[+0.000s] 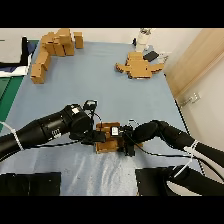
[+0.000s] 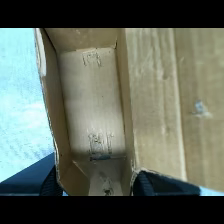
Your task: Fold the box.
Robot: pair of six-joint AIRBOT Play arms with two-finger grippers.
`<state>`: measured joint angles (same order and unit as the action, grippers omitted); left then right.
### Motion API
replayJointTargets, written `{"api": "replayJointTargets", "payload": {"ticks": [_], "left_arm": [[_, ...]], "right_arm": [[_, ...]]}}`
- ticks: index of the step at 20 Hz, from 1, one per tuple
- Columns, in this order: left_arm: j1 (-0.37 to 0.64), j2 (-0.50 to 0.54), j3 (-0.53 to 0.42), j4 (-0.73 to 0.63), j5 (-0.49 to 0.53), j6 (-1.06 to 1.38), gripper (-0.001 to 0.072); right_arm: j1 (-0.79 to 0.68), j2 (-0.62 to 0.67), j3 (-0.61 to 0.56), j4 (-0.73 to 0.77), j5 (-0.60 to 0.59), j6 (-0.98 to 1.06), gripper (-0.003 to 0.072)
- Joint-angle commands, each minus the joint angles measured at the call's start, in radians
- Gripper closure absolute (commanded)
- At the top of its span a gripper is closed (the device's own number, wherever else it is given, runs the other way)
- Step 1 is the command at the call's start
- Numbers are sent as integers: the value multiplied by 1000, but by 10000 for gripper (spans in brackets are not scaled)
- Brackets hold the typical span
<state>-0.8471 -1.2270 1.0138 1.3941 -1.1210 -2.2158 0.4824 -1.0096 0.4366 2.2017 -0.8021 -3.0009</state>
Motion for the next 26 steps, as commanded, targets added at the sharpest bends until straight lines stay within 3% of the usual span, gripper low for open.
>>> {"api": "replayJointTargets", "payload": {"ticks": [1, 6, 9, 12, 13, 14, 16, 17, 21, 26], "left_arm": [[26, 1, 1, -69, -21, 285, 700], [122, 21, -54, -188, 29, 757, 700], [339, 83, -210, -511, 47, 1286, 700], [512, 125, -373, -613, 108, 1660, 692], [534, 126, -406, -617, 136, 1762, 430], [537, 125, -436, -616, 167, 1879, 100], [517, 126, -484, -666, 244, 2072, 80], [497, 126, -503, -720, 293, 2151, 14], [398, 126, -548, -1001, 461, 2397, 13], [308, 114, -552, -1013, 573, 2411, 13]], "right_arm": [[0, 0, 1, 1, 0, 0, 186], [0, 0, 1, 1, 0, 0, 186], [0, 0, 1, 1, 0, 0, 186], [0, 0, 1, 1, 0, 0, 185], [0, 0, 1, 1, 0, 0, 186], [0, 0, 0, 1, 0, 0, 186], [0, 0, 1, 1, 0, 0, 186], [0, 0, 1, 1, 0, 0, 185], [0, 0, 1, 1, 0, 0, 186], [0, 0, 1, 1, 0, 0, 186]]}}
